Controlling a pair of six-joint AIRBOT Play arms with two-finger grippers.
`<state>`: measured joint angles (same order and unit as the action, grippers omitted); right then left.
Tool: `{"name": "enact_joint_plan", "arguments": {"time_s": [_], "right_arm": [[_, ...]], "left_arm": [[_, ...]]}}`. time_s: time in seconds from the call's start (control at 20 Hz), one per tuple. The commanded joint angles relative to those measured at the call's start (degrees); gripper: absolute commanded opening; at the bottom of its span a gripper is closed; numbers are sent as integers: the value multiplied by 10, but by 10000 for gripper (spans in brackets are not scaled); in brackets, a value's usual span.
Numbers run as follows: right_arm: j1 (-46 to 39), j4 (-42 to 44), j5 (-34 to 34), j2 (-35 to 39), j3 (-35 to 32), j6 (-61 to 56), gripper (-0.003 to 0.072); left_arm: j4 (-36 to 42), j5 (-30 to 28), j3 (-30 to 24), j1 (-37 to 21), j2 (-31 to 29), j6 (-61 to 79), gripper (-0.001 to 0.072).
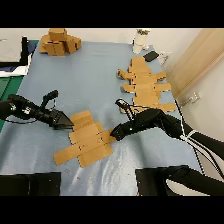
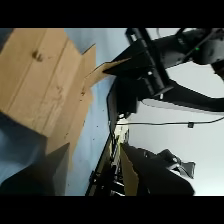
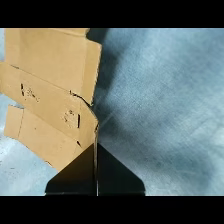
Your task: Fold the box.
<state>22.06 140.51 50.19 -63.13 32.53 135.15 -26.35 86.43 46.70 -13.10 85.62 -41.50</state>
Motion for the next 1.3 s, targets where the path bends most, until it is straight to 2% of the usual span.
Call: {"name": "enact_joint_plan", "arguments": {"time_s": [0.0,0.2,0.3,0.45,0.6,0.75,0.85,0.95,1.0,1.05,1.2,1.25], "right_arm": [[2,-2,-8,3,0,-2,1],[2,-1,-7,3,0,-2,1],[2,-1,-6,3,0,-4,1],[2,-1,-6,3,0,-8,1],[2,-2,-6,3,0,-12,2],[2,-2,-6,3,0,-17,2],[2,-2,-7,3,0,-17,1],[2,-3,-6,3,0,-17,1],[2,-3,-7,3,0,-17,1],[2,-3,-7,3,0,-17,1],[2,-4,-7,3,0,-17,1],[2,-4,-7,3,0,-17,1]], "left_arm": [[-66,-27,4,-17,0,-47,505],[-79,-91,3,-6,1,-48,504],[-77,-136,4,21,1,-38,504],[-34,-180,8,68,7,3,503],[0,-177,37,95,35,17,503],[4,-146,55,94,47,22,500],[4,-123,55,93,47,35,411],[5,-112,55,93,47,45,410],[6,-107,55,93,48,49,316],[7,-100,55,93,47,59,151],[7,-95,55,93,48,66,143],[7,-95,55,93,48,72,50]]}}
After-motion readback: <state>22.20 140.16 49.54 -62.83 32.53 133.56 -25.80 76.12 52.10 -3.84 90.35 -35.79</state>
